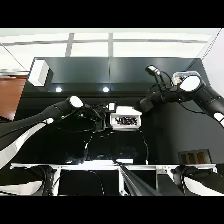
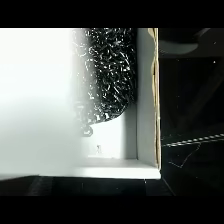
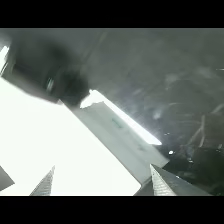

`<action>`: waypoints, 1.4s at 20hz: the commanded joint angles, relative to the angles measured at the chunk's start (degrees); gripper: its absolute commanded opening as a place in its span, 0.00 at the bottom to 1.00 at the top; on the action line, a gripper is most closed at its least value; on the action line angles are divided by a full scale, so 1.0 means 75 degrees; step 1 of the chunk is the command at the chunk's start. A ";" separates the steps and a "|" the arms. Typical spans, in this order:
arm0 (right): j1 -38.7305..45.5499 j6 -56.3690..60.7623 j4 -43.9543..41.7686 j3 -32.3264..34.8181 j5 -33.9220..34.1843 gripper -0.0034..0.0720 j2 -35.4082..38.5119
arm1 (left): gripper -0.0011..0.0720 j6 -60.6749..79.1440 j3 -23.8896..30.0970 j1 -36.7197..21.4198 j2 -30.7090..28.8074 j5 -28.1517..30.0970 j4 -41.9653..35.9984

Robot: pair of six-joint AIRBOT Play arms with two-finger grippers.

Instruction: Fold the box and place the chain.

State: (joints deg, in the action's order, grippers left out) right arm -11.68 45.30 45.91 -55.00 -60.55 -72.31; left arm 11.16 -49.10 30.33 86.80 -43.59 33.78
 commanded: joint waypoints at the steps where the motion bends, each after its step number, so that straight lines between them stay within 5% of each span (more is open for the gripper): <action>1: 0.0041 -0.2349 0.0122 -0.0058 -0.0935 1.00 0.0044 | 0.55 -0.0009 -0.0006 0.0003 0.0000 -0.0009 0.0003; 7: 0.0000 -0.3558 -0.0175 0.0012 -0.1064 1.00 0.0041 | 0.56 -0.0009 -0.0006 0.0003 0.0000 -0.0026 0.0003; 10: -0.0184 -0.3797 -0.0175 0.0210 -0.0787 0.79 0.0041 | 0.55 -0.0006 -0.0006 0.0003 0.0003 -0.0015 0.0006; 13: -0.0533 -0.3975 -0.0163 0.0431 -0.0291 0.77 0.0041 | 0.56 -0.0009 -0.0006 0.0003 0.0003 -0.0015 0.0006; 14: -0.0618 -0.3990 -0.0157 0.0472 -0.0192 0.61 0.0041 | 0.56 -0.0009 -0.0006 0.0003 0.0003 -0.0015 0.0003; 21: -0.0664 -0.3958 -0.0044 0.0481 -0.0254 0.61 0.0041 | 0.56 -0.0009 -0.0006 0.0003 0.0003 -0.0017 0.0003; 28: -0.0664 -0.3870 0.0047 0.0560 -0.0350 0.45 0.0041 | 0.56 -0.0009 -0.0006 0.0003 0.0003 -0.0017 0.0006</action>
State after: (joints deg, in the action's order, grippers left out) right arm -16.62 16.08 45.89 -51.18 -62.76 -72.05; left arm 11.07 -49.10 30.30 86.80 -43.72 33.80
